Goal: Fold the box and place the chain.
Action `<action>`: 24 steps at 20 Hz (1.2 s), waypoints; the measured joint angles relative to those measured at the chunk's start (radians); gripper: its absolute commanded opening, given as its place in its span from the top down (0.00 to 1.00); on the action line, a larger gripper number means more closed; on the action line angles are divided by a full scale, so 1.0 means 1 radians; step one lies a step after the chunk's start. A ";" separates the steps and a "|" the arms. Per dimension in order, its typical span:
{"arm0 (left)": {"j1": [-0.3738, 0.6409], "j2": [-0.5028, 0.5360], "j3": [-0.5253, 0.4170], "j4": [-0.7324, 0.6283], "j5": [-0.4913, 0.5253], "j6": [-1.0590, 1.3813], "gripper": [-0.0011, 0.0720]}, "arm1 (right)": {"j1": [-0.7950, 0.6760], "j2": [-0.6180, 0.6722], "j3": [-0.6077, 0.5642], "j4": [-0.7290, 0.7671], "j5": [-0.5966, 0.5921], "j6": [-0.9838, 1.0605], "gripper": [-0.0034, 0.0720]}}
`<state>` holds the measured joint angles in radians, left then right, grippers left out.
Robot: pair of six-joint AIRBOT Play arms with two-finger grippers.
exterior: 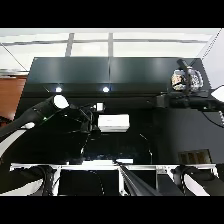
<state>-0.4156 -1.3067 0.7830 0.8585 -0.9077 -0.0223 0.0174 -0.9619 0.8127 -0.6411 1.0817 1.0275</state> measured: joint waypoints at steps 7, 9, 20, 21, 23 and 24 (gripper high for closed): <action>-0.056 0.080 0.075 -0.003 -0.018 -0.140 0.02 | -0.068 0.021 0.005 -0.064 0.011 0.014 0.93; -0.087 0.056 0.116 -0.007 -0.004 -0.195 0.02 | -0.071 0.022 0.003 -0.071 0.003 0.014 0.93; -0.176 -0.112 0.240 0.009 -0.019 -0.339 0.02 | -0.075 0.023 -0.028 -0.078 -0.010 0.013 0.93; -0.178 -0.118 0.242 0.008 -0.021 -0.344 0.02 | -0.075 0.023 -0.029 -0.078 -0.010 0.013 0.93; -0.180 -0.125 0.243 0.002 -0.032 -0.347 0.02 | -0.075 0.023 -0.029 -0.077 -0.010 0.013 0.93; -0.181 -0.127 0.244 0.002 -0.044 -0.348 0.02 | -0.075 0.023 -0.030 -0.079 -0.009 0.013 0.93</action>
<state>-0.5968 -1.4338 1.0267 0.8604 -0.9520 -0.3702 -0.0578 -0.9390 0.7830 -0.7197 1.0725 1.0401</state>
